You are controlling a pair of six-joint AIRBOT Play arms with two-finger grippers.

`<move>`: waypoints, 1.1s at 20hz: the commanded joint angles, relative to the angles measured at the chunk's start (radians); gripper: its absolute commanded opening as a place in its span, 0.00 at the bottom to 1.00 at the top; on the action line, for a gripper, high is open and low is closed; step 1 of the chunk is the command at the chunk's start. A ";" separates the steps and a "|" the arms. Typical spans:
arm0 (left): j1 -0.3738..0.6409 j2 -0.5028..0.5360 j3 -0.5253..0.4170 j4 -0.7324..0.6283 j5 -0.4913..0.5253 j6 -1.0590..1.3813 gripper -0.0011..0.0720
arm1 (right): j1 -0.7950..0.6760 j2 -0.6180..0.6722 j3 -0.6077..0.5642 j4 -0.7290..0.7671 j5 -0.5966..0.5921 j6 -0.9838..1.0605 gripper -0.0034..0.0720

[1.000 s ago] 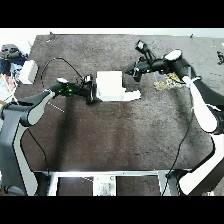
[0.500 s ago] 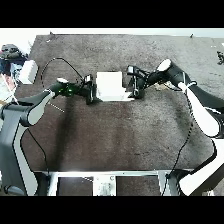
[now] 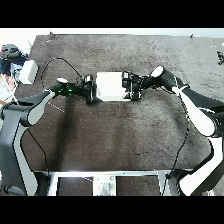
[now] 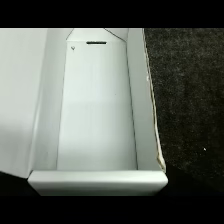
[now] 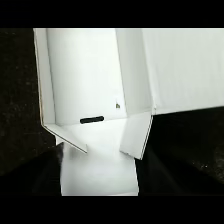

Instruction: Fold the box and place the chain.

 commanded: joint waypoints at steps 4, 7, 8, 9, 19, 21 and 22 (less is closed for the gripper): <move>0.001 0.000 0.001 0.000 0.000 0.000 0.65 | 0.019 -0.009 -0.001 0.053 -0.007 -0.004 0.49; 0.001 0.000 0.001 0.000 0.000 0.000 0.65 | 0.042 -0.009 -0.001 0.053 -0.009 -0.005 0.48; 0.001 0.000 0.001 0.000 0.000 0.000 0.65 | 0.048 -0.009 -0.001 0.053 -0.009 -0.005 0.31; 0.001 0.000 0.001 0.000 0.000 0.000 0.65 | 0.054 -0.009 -0.001 0.053 -0.013 -0.005 0.18; 0.001 0.000 0.001 0.000 0.000 0.000 0.65 | 0.069 -0.009 -0.001 0.107 -0.012 -0.070 0.39; 0.001 0.000 0.001 0.000 0.000 0.000 0.65 | 0.074 -0.013 -0.001 0.108 -0.011 -0.071 0.40; 0.001 0.000 0.001 0.000 0.000 0.000 0.65 | 0.075 -0.018 -0.001 0.107 -0.011 -0.071 0.40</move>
